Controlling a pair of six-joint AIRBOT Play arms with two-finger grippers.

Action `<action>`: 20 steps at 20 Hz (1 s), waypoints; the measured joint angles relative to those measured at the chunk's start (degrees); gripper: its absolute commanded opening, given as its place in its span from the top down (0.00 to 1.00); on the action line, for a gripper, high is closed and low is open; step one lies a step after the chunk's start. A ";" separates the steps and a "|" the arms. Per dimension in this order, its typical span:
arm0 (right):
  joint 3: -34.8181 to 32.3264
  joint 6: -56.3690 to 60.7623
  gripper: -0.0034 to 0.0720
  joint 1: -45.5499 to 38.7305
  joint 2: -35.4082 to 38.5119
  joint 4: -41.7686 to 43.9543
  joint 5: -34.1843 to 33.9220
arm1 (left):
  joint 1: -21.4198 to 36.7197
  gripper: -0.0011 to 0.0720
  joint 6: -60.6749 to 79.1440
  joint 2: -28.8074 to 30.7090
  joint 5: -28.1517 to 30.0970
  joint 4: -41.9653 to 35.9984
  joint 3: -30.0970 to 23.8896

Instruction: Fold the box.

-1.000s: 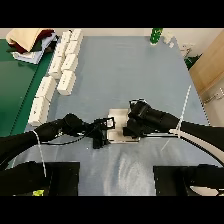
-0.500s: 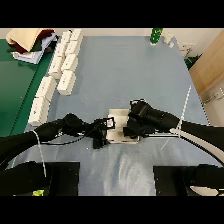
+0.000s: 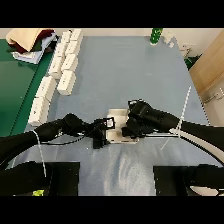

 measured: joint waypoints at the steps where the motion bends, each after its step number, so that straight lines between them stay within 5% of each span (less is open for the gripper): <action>1: 0.00 -0.24 0.75 0.00 0.00 -0.04 -0.02 | 0.00 0.14 0.00 0.00 0.00 0.00 0.00; 14: 0.02 -2.29 0.75 0.00 0.00 -0.85 -0.24 | 0.00 0.16 0.04 0.00 0.83 -0.96 -0.02; 16: 0.02 -2.43 0.75 0.00 0.00 -0.85 -0.26 | 0.00 0.02 0.02 0.00 1.09 -1.11 -0.02; 20: 0.02 -2.58 0.75 0.00 0.00 -0.87 -0.26 | -0.09 0.02 0.02 0.00 1.25 -1.11 0.00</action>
